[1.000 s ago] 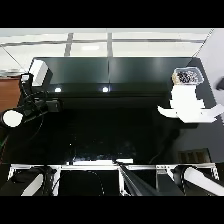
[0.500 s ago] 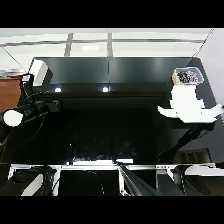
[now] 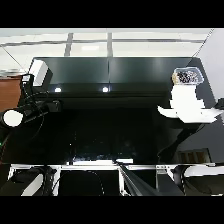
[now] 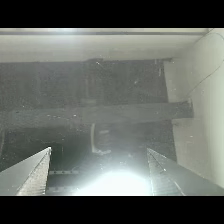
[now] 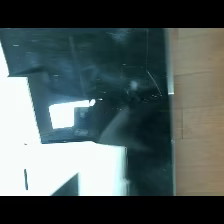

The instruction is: Fold the box and place the chain.

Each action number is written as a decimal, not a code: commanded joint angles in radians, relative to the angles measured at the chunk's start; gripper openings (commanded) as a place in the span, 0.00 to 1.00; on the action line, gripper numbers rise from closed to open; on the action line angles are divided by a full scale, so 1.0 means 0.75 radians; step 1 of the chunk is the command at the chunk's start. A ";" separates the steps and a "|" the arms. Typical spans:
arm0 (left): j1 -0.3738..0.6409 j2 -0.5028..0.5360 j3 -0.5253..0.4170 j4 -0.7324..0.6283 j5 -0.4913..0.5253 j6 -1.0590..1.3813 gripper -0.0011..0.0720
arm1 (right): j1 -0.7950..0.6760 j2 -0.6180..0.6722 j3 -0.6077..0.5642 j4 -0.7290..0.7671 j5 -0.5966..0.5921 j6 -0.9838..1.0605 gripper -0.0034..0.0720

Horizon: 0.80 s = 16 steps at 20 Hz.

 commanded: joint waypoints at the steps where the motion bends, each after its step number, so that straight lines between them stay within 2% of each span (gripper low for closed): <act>1: -0.001 -0.001 -0.001 0.004 0.001 0.001 0.98 | 0.040 -0.003 0.002 -0.020 0.049 -0.005 0.06; 6: -0.001 -0.001 -0.001 0.010 0.007 0.001 0.98 | 0.067 0.074 0.006 0.019 0.202 0.051 0.06; 9: -0.001 -0.001 -0.001 0.005 0.002 0.000 0.98 | 0.069 0.145 -0.021 0.215 0.292 0.146 0.06; 12: -0.001 -0.003 -0.002 0.006 -0.005 0.001 0.98 | 0.097 0.325 -0.278 0.575 0.222 0.054 0.06; 16: -0.001 -0.007 -0.002 -0.011 -0.041 0.001 0.98 | 0.224 0.740 -0.848 1.084 -0.056 -0.304 0.06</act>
